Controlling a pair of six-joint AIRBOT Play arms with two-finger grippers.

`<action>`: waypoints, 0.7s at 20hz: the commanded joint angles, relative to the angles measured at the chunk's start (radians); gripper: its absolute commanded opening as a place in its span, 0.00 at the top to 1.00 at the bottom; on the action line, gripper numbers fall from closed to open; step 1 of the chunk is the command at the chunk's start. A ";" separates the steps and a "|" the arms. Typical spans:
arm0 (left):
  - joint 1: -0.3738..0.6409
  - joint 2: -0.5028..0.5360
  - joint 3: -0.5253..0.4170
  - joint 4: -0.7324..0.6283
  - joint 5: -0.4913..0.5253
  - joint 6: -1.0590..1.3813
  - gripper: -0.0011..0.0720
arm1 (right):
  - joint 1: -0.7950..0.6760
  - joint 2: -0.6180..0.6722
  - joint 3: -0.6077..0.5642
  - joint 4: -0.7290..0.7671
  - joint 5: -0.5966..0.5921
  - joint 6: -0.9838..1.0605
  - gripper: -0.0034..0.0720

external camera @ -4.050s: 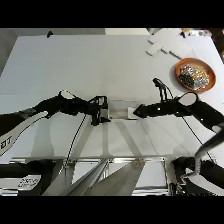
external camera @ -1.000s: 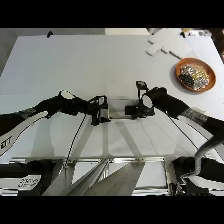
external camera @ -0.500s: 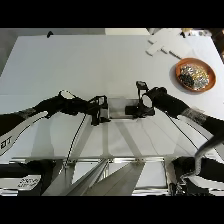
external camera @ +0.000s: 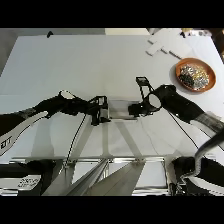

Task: Fold the box and place the chain.

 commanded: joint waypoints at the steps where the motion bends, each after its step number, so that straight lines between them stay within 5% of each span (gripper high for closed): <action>1: 0.000 0.000 0.000 0.000 0.000 -0.001 0.89 | -0.006 0.129 0.002 -0.057 0.079 -0.165 0.41; 4: 0.000 0.000 0.000 -0.001 0.000 -0.001 0.89 | -0.089 0.237 0.051 -0.050 0.092 -0.236 0.60; 9: 0.000 0.000 0.000 0.000 0.000 -0.001 0.89 | -0.410 0.207 0.250 -0.053 0.059 -0.371 0.55; 14: 0.000 0.000 0.000 0.000 -0.002 -0.001 0.89 | -0.730 -0.022 0.451 -0.046 -0.005 -0.434 0.55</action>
